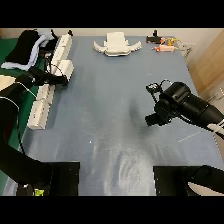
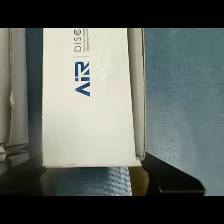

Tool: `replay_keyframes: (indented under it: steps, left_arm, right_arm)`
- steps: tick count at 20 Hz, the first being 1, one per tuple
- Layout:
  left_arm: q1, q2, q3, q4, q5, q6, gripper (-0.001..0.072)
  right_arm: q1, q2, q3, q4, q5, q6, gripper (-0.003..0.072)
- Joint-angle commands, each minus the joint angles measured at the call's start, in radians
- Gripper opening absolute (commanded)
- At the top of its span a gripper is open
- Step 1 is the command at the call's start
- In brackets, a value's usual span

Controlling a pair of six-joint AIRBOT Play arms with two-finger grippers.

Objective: Fold the box.

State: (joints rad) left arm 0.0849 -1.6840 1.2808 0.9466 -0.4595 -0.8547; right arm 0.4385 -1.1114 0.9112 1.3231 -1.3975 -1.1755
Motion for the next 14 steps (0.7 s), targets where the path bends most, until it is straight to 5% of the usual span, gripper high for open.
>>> replay_keyframes:
  steps: [1,14]
  left_arm:
    - [0.004,-0.050,0.048,0.003,0.013,-0.011,0.0524]
    - [0.002,-0.078,0.064,0.095,-0.005,-0.059,0.0524]
  right_arm:
    - [0.000,-0.001,0.001,0.000,0.000,0.000,0.0003]
    - [0.000,-0.001,0.001,0.000,0.000,0.000,0.0003]
